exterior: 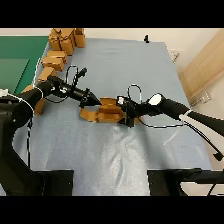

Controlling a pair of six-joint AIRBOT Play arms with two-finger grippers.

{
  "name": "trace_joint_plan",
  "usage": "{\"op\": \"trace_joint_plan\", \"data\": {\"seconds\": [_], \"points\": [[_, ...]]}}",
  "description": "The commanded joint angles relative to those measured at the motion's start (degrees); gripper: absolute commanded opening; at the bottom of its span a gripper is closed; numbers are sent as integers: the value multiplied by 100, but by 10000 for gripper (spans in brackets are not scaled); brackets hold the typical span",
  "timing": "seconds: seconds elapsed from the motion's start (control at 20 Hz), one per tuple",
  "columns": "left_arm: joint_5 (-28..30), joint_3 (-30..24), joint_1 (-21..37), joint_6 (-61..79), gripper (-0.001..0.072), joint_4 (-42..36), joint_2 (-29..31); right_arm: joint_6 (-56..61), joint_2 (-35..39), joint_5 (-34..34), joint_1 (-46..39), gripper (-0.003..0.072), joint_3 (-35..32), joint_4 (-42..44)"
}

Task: Fold the box.

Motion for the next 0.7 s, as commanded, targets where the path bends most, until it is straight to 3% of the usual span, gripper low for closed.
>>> {"op": "trace_joint_plan", "data": {"seconds": [0.0,0.15,0.3,0.65], "points": [[4,2,2,-44,17,22,-2,254,-59,26,68,584,68,-243],[2,2,2,-46,17,35,-2,581,-166,42,70,579,205,-413],[2,2,4,-46,17,37,-2,588,-181,50,70,510,208,-437],[13,2,39,-46,20,103,-2,590,-181,50,68,510,208,-435]]}}
